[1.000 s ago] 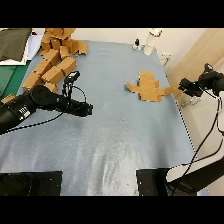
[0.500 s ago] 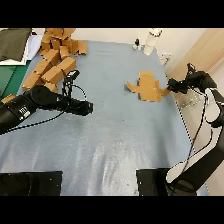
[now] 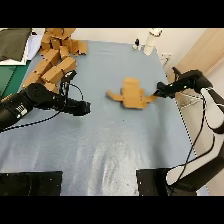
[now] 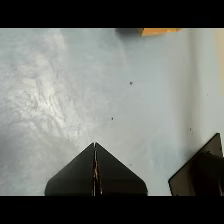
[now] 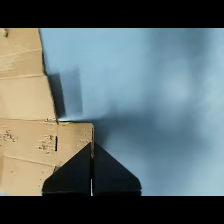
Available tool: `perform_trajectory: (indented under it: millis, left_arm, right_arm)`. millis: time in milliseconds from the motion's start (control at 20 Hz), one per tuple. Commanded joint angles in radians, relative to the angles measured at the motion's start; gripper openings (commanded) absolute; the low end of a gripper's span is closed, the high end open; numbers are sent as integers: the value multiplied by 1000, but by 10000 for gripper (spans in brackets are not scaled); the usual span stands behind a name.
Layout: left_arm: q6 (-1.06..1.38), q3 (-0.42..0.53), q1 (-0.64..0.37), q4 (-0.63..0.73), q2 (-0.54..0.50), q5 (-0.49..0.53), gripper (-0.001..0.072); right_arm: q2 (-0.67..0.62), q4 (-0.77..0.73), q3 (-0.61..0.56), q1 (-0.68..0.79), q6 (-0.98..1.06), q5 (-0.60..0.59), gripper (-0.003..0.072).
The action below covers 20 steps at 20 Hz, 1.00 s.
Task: Fold the box.
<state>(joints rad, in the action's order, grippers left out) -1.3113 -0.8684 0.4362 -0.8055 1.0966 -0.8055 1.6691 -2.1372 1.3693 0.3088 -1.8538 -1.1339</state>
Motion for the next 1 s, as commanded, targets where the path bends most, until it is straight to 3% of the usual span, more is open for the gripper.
perform_trajectory:
  millis: [0,50,250,350,500,550,650,950]
  left_arm:
    - [39,-1,-58,2,1,-98,385]
    - [40,-1,-74,2,1,-116,440]
    - [56,-1,-114,2,1,-179,441]
    - [77,-1,-114,0,1,-209,440]
    - [92,-1,-114,-2,1,-220,440]
    - [92,-1,-114,-2,1,-225,440]
    - [92,-1,-114,-2,1,-237,440]
    - [91,-1,-114,-2,1,-253,440]
  right_arm:
    - [-242,-32,-337,-118,60,119,-1]
    - [-334,-33,-453,-167,95,180,-1]
    - [-656,-32,-803,-391,312,341,-1]
    - [-791,-18,-906,-503,420,353,-1]
    - [-943,140,-978,-617,645,326,3]
    - [-967,175,-985,-629,671,289,13]
    - [-970,209,-983,-626,664,204,348]
    - [-808,165,-899,-606,473,153,336]
